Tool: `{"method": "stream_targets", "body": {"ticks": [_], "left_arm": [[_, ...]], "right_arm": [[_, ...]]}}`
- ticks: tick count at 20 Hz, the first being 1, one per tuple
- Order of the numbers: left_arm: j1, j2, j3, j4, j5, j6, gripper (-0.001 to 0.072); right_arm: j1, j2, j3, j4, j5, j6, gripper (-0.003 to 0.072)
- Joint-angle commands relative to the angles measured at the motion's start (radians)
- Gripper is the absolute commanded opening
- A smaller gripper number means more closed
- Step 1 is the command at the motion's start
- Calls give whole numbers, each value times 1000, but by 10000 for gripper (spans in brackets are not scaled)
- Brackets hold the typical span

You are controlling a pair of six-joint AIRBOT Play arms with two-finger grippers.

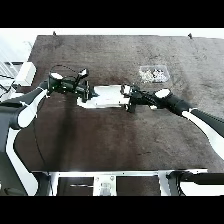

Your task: Fold the box and place the chain.

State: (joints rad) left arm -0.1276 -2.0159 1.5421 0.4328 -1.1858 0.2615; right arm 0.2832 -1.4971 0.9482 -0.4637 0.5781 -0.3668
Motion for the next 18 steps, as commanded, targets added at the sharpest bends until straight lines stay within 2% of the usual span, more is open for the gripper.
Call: {"method": "stream_targets", "body": {"ticks": [1,5,7,11,13,18], "left_arm": [[0,-1,0,0,0,0,20],[0,-1,0,0,0,0,20],[0,0,0,0,0,0,20],[0,-1,0,0,0,0,20],[0,-1,0,0,0,0,19],[0,-1,0,0,0,0,19]], "right_arm": [[-23,-27,37,4,24,4,640],[-64,-63,92,3,95,18,641],[-74,-77,121,3,185,18,641],[-94,-116,155,-1,225,19,641],[-112,-142,182,-5,284,28,641],[-143,-224,286,-74,386,89,641]]}}
